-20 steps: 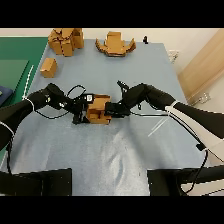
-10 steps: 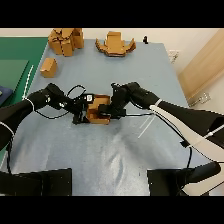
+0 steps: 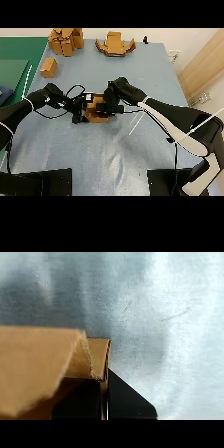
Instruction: Fold the box.
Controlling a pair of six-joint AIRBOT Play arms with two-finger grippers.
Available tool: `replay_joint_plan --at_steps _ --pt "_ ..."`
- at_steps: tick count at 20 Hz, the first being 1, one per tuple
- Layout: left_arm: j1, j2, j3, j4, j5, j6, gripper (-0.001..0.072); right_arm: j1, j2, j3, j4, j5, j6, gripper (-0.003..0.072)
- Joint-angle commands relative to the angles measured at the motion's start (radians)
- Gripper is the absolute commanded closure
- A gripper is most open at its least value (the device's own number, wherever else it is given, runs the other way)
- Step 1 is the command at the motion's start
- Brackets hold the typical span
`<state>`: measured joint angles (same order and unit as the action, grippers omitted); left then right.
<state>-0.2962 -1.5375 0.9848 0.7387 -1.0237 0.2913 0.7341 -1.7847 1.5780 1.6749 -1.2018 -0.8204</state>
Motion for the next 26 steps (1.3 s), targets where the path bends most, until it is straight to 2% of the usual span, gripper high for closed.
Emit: replay_joint_plan --at_steps 1,2,3,4,6,9,22,24,26 --pt "-0.001 -0.001 0.0 -0.003 -0.005 0.003 0.049 0.01 -0.017 0.04 0.012 -0.004 0.008 0.0623" --pt "-0.002 -0.001 0.0 -0.003 -0.005 0.003 0.049 0.01 -0.017 0.039 0.016 -0.016 0.008 0.0331" --pt "-0.001 -0.001 0.0 -0.003 -0.006 0.003 0.049 0.01 -0.018 0.039 0.016 -0.027 0.008 0.025" --pt "-0.001 -0.001 0.0 -0.003 -0.005 -0.004 0.049 0.01 -0.018 0.039 0.01 -0.04 0.009 0.025" --pt "-0.001 -0.001 0.0 -0.003 -0.006 -0.005 0.049 0.009 -0.018 0.039 -0.009 -0.062 0.029 0.0258" --pt "-0.001 -0.001 0.0 -0.003 -0.006 -0.005 0.049 0.01 -0.018 0.039 -0.058 -0.116 0.06 0.033" --pt "-0.002 -0.001 0.0 -0.003 -0.005 -0.005 0.0489 0.01 -0.079 0.061 -0.083 -0.112 0.063 0.0335" --pt "-0.002 -0.001 0.0 -0.003 -0.006 -0.005 0.049 0.01 -0.102 0.099 -0.086 -0.132 0.063 0.0389" --pt "-0.002 -0.001 0.0 -0.003 -0.007 -0.005 0.049 0.01 -0.118 0.127 -0.089 -0.161 0.05 0.0658"
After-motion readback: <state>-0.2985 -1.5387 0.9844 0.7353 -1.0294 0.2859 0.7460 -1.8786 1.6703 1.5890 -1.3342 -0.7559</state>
